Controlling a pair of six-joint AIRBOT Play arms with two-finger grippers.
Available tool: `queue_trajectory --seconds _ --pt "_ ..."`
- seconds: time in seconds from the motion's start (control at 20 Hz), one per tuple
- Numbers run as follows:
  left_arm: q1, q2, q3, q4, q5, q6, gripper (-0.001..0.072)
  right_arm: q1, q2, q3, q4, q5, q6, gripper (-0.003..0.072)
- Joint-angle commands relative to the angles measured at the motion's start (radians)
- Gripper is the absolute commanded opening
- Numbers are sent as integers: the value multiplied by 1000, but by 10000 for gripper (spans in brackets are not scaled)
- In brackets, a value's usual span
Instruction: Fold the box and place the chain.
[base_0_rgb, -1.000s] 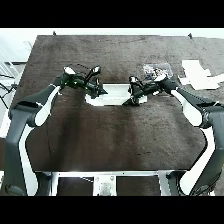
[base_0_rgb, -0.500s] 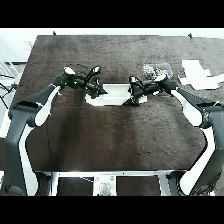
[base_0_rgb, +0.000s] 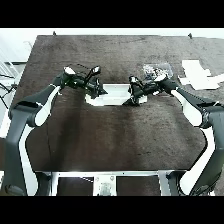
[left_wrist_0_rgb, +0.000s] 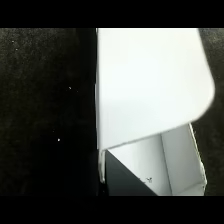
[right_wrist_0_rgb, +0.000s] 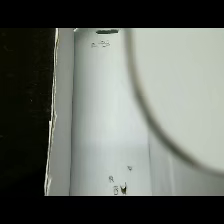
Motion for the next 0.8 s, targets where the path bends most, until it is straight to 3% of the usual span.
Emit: queue_trajectory --seconds 0.0,0.05,0.1,0.15,0.2,0.25,0.55,0.75 --pt "0 0 0 -24 -34 -2 19 1 -1 0 0 0 1 587" --pt "1 0 0 -25 -34 -2 20 1 -1 0 0 0 1 587" --pt "1 0 2 -24 -38 -2 78 1 -1 0 0 0 1 587" --pt "1 0 6 -26 -48 -2 346 1 -1 0 0 -1 1 586" --pt "1 2 7 -39 -58 -2 449 1 -1 0 0 0 1 587" --pt "1 5 7 -54 -61 1 375 1 -1 0 0 -1 1 587" --pt "62 50 7 -47 -79 0 378 1 -1 0 0 0 1 587" --pt "114 82 7 -79 -147 -3 372 1 -1 0 0 -1 1 587"
